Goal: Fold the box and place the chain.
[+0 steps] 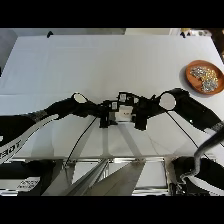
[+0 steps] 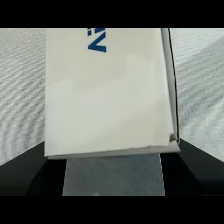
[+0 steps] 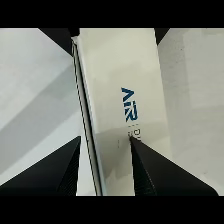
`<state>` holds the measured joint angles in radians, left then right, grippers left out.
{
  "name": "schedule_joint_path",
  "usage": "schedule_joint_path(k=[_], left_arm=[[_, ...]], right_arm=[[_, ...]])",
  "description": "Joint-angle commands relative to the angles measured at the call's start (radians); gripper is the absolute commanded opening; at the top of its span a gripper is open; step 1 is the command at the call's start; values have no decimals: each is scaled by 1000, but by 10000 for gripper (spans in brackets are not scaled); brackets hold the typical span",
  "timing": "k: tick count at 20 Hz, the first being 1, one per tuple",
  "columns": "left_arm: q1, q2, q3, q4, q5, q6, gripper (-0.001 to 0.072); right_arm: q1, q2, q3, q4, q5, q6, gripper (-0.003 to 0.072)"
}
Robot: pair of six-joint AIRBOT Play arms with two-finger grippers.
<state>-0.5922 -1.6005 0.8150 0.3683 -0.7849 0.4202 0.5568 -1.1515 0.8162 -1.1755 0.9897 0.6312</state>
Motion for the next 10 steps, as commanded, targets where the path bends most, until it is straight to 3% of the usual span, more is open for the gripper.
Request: schedule_joint_path(k=[1, 5, 10], left_arm=[[0, 1, 0, -1, 3, -1, 205], [0, 1, 0, -1, 3, -1, 205], [0, 1, 0, -1, 3, -1, 205]], right_arm=[[1, 2, 0, 6, -13, 1, 349], [1, 35, 0, 6, -26, 1, 349], [0, 167, 0, 7, -27, 1, 344]])
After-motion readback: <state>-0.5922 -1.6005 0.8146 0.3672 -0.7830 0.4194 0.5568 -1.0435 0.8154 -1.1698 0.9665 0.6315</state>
